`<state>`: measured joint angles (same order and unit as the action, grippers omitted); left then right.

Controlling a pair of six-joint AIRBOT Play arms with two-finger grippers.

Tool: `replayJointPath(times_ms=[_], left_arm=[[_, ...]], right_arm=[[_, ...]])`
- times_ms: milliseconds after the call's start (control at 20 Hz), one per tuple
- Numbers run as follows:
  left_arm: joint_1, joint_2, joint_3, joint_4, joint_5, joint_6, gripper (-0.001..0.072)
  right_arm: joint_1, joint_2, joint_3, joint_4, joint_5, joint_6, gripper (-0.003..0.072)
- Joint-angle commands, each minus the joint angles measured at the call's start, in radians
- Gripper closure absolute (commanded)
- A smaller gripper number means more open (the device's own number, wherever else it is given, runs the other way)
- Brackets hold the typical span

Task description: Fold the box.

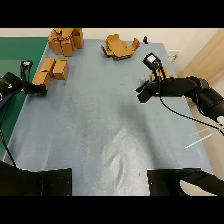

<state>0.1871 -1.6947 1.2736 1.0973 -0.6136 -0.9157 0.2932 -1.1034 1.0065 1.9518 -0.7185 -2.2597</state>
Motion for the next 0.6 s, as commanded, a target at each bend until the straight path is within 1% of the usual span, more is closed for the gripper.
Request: replayJointPath(times_ms=[0,100,150,250,400,550], left_arm=[[0.000,-0.025,0.010,-0.002,-0.008,0.003,0.0690],[0.000,-0.027,0.010,-0.002,-0.010,0.004,0.0689],[0.000,-0.027,0.010,-0.002,-0.011,0.008,0.0676],[0.000,-0.027,0.010,-0.002,-0.014,0.009,0.0020],[0.000,-0.025,0.014,-0.002,-0.019,0.007,0.0022],[0.000,-0.024,0.052,-0.002,-0.037,0.007,0.0021]], right_arm=[[-0.001,0.000,0.000,0.003,-0.002,0.019,0.0684],[-0.001,-0.001,0.000,0.005,-0.001,0.019,0.0684],[-0.001,-0.001,0.000,0.005,-0.001,0.020,0.0684],[-0.001,-0.001,0.000,0.006,-0.002,0.020,0.0684],[-0.001,-0.001,0.000,0.017,-0.001,0.020,0.0684],[-0.001,-0.001,0.000,0.019,-0.001,0.020,0.0684]])
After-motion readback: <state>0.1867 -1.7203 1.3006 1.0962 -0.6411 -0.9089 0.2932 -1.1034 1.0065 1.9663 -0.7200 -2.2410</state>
